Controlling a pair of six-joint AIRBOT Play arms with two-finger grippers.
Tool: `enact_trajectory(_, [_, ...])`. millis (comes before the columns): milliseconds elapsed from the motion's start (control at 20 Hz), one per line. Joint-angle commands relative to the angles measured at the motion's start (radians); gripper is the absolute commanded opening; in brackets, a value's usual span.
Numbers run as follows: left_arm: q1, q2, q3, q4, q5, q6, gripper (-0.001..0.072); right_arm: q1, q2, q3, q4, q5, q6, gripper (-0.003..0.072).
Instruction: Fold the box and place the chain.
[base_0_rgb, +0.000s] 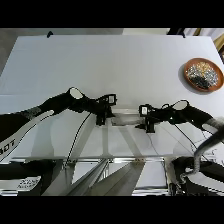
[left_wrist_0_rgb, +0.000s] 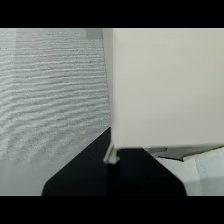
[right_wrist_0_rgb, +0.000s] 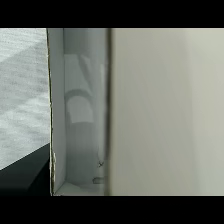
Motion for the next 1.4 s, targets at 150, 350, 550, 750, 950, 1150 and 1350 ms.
enact_trajectory(150, [0.006,0.043,0.0,-0.002,0.002,0.001,0.0327,0.0,-0.001,0.0,0.0,0.0,-0.001,0.0403])
enact_trajectory(350, [0.032,0.12,0.0,0.08,0.0,-0.053,0.0358,0.0,-0.001,0.0,0.0,0.001,-0.001,0.0403])
enact_trajectory(550, [0.068,0.232,0.0,0.377,-0.028,-0.319,0.0344,0.0,-0.001,0.0,0.0,0.0,-0.001,0.0403])
enact_trajectory(750, [0.033,0.388,0.0,0.443,-0.153,-0.42,0.0002,0.0,-0.001,0.0,0.0,0.0,-0.001,0.0403])
enact_trajectory(950, [-0.133,0.426,-0.001,0.396,-0.224,-0.425,0.0001,0.0,-0.001,0.0,0.0,0.0,0.0,0.0403])
enact_trajectory(1150, [-0.353,0.384,-0.001,0.388,0.041,-0.53,0.0001,0.0,-0.001,0.0,0.0,0.0,-0.001,0.0403])
enact_trajectory(1350, [-0.366,0.312,-0.001,0.385,0.478,-0.755,0.0001,0.0,-0.001,0.0,0.0,0.001,-0.001,0.0403])
